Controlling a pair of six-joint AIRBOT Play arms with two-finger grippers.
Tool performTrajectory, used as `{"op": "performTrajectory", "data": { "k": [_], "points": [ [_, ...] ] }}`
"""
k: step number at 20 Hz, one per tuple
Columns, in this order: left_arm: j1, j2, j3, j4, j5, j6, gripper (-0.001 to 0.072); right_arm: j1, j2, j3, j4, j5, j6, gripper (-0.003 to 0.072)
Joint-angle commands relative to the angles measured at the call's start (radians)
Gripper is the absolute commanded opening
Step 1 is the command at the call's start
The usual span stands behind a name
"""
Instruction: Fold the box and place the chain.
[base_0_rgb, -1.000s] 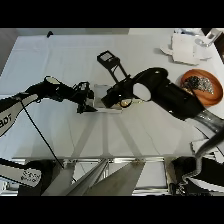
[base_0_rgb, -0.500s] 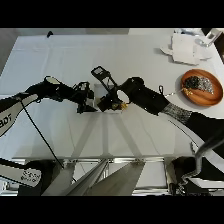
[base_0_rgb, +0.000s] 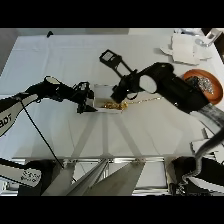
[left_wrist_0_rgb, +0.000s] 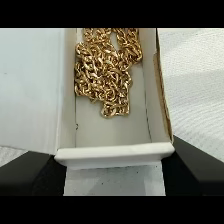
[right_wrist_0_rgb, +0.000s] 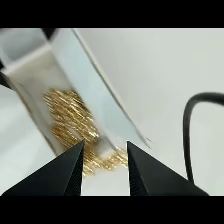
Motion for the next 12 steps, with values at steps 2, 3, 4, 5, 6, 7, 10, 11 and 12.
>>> {"op": "performTrajectory", "data": {
  "k": [2,3,4,5,6,7,10,11,12],
  "points": [
    [0.000,0.000,0.001,0.000,0.000,0.000,0.0154,-0.141,0.039,-0.006,-0.075,0.189,-0.079,0.0297],
    [0.000,0.000,0.001,0.000,0.000,0.000,0.0154,-0.165,0.038,-0.017,-0.080,0.202,-0.112,0.0297],
    [0.000,0.001,0.001,0.000,0.000,0.000,0.0154,-0.182,0.038,-0.032,-0.080,0.200,-0.164,0.0297],
    [0.000,0.000,0.001,0.000,0.000,0.000,0.0154,-0.194,0.036,-0.054,-0.080,0.193,-0.241,0.0297],
    [0.000,0.000,0.001,0.000,0.000,0.000,0.0154,-0.203,0.033,-0.079,-0.080,0.183,-0.323,0.0297],
    [0.000,0.000,0.001,0.000,0.000,0.000,0.0154,-0.212,0.029,-0.108,-0.080,0.165,-0.418,0.0297],
    [0.000,0.000,0.001,0.000,0.000,0.000,0.0154,-0.245,-0.012,-0.170,-0.069,0.116,-0.621,0.0405],
    [0.000,0.001,0.001,0.000,0.000,0.000,0.0154,-0.261,-0.043,-0.170,-0.057,0.112,-0.656,0.0421],
    [0.000,0.001,0.001,0.000,0.000,0.000,0.0154,-0.274,-0.074,-0.170,-0.047,0.103,-0.681,0.0421]
  ]
}}
